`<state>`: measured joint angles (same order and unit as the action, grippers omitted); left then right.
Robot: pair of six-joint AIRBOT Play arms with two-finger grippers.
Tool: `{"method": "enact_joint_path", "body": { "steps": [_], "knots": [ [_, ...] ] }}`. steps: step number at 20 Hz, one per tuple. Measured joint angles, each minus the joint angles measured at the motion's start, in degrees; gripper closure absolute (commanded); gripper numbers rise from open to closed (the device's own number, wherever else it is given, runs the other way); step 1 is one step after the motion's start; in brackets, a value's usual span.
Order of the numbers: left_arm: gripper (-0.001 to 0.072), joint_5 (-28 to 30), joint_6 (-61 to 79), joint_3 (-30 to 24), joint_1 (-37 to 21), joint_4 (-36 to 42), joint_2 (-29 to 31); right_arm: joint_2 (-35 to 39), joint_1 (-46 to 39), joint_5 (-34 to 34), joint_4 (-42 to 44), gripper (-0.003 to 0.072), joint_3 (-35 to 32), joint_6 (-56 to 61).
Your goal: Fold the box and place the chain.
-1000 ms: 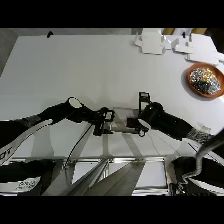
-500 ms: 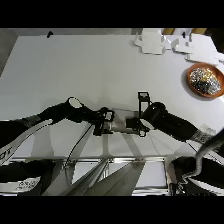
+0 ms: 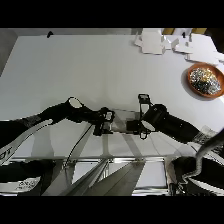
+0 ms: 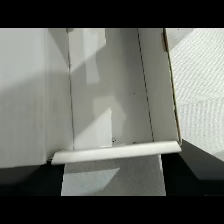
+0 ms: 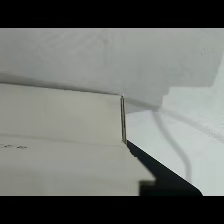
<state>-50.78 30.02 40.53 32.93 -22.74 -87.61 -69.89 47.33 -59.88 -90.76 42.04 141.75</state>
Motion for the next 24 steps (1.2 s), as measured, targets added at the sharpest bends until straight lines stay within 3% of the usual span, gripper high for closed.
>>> {"method": "enact_joint_path", "body": {
  "steps": [3,8,9,11,12,19,24],
  "knots": [
    [0.0500,-0.02,0.00,0.00,0.00,0.00,0.00,0.02,0.00,0.37,0.61,0.0645,-0.46,0.00],
    [0.0500,0.00,-0.17,0.00,0.00,0.09,0.00,0.02,-0.04,0.61,0.66,0.0664,-0.74,0.13],
    [0.0500,0.00,-0.15,0.00,0.00,0.09,0.00,0.02,-0.04,0.63,0.66,0.0645,-0.76,-0.02],
    [0.0500,-0.02,0.13,0.00,0.00,-0.02,0.00,0.15,-0.02,0.81,0.72,0.0417,-0.79,-0.87],
    [0.0500,-0.02,0.15,0.00,0.00,-0.02,0.00,0.31,0.00,1.07,1.01,0.0374,-0.79,-1.05],
    [0.0500,-0.02,0.00,0.00,0.00,0.00,0.00,7.45,-0.35,-0.55,-1.14,0.0356,-0.04,-5.79],
    [0.0500,-0.02,-0.02,0.00,0.00,0.00,0.00,16.61,-5.88,-7.74,-3.28,0.0364,7.21,-17.46]
  ]
}}
